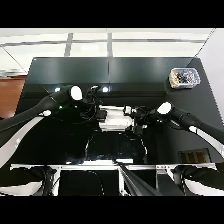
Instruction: Fold the box and place the chain.
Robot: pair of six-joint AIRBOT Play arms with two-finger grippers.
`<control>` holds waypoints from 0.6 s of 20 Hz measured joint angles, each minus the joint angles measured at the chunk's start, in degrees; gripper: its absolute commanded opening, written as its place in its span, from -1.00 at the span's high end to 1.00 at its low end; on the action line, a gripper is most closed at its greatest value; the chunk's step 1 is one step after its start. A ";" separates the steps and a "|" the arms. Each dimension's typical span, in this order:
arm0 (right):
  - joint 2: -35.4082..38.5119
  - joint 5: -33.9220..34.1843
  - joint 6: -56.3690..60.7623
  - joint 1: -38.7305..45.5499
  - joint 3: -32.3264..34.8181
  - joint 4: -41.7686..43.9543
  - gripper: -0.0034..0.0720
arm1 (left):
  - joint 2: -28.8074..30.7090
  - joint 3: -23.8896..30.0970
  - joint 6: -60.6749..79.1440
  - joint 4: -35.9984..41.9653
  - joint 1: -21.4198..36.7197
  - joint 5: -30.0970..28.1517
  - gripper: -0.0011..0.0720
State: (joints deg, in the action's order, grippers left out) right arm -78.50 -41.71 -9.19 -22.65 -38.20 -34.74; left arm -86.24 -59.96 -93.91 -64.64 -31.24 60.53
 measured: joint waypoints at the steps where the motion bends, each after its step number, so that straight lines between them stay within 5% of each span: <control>1: 0.00 0.00 0.00 0.00 0.00 0.00 0.47 | 0.00 -0.57 -2.32 -2.82 -1.36 -0.15 -0.17; 8: 0.00 0.00 -0.02 0.00 0.00 0.00 0.47 | -0.13 -2.95 -18.51 -18.03 -9.57 -0.07 -0.14; 10: 0.00 0.00 -0.02 0.00 0.00 0.00 0.47 | -0.17 -3.10 -21.55 -19.67 -10.80 -0.09 0.40; 12: 0.00 0.00 -0.02 0.00 0.00 0.00 0.47 | -0.17 -3.21 -23.56 -20.57 -11.43 -0.04 0.71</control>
State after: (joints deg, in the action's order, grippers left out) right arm -78.50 -41.71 -9.21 -22.65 -38.20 -34.74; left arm -86.41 -63.18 -117.47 -85.21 -42.68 60.49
